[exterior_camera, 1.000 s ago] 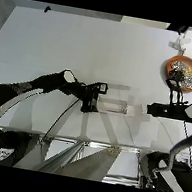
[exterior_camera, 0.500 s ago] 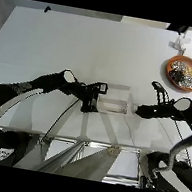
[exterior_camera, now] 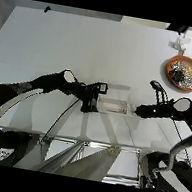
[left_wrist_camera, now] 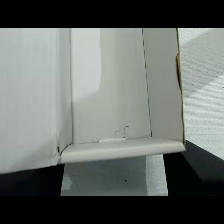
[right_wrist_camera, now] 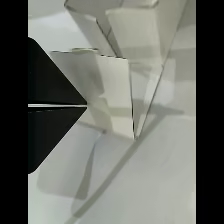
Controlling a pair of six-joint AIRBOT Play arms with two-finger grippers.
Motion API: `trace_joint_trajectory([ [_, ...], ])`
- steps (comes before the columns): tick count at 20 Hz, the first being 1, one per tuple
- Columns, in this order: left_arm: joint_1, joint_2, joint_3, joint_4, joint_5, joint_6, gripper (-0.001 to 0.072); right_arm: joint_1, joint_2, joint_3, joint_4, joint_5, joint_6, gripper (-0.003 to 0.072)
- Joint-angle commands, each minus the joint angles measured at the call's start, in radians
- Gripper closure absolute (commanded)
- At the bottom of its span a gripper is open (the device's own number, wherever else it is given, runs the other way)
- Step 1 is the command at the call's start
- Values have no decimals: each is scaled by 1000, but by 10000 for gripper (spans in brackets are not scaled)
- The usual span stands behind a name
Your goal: Fold the box and place the chain.
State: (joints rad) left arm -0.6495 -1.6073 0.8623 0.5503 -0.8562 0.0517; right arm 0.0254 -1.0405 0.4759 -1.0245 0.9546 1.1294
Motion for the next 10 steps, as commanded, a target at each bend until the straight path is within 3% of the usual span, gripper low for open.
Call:
trace_joint_trajectory([
  [1, 0, 0, 0, 0, 33, 0, 506, -22, 18, 0, -113, -17, 95, 674],
  [10, 0, 1, 0, 0, 33, 0, 506, -21, -69, 0, -6, -49, 42, 674],
])
